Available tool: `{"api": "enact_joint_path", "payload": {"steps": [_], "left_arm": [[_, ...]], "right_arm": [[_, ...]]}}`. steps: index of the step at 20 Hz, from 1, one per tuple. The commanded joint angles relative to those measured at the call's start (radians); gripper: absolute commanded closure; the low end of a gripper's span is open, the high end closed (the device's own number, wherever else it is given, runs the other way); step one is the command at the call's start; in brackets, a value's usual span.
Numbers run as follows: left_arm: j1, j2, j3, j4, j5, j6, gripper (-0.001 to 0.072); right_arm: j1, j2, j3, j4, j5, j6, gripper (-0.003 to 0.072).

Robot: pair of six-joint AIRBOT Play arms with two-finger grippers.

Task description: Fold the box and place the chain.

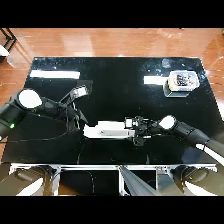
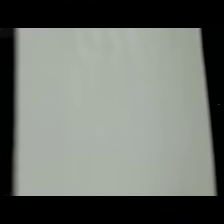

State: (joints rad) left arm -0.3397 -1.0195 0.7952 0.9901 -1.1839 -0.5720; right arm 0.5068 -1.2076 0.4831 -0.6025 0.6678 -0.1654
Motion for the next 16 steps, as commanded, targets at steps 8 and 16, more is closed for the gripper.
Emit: {"api": "enact_joint_path", "payload": {"steps": [8,16], "left_arm": [[-0.257,0.023,-0.122,-0.150,0.480,-0.166,0.0695],[-0.258,-0.161,-0.121,-0.169,0.653,-0.165,0.0694]], "right_arm": [[0.000,0.000,0.000,0.000,0.000,0.000,0.0150],[0.000,0.000,0.000,0.000,0.000,0.000,0.0149]]}}
